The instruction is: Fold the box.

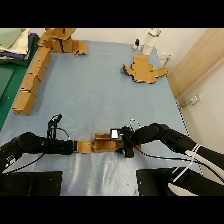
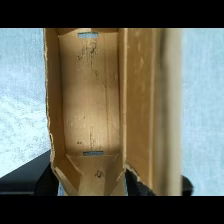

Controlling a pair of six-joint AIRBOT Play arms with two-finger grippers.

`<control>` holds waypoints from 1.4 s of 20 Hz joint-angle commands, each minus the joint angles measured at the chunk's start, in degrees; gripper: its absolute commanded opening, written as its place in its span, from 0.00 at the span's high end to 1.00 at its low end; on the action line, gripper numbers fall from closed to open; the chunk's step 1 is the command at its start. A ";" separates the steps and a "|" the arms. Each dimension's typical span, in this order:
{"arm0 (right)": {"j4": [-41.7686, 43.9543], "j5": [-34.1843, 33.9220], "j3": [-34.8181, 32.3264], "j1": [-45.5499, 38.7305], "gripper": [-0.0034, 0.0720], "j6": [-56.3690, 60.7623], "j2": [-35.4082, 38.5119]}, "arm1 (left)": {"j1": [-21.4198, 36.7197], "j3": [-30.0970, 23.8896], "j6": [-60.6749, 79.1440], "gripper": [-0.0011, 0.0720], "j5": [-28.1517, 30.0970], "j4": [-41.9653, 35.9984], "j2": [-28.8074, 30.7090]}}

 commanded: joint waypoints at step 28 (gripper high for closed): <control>0.02 -0.02 -0.02 0.00 0.30 0.00 0.02 | -5.51 2.78 -0.02 0.97 2.78 -7.23 -1.51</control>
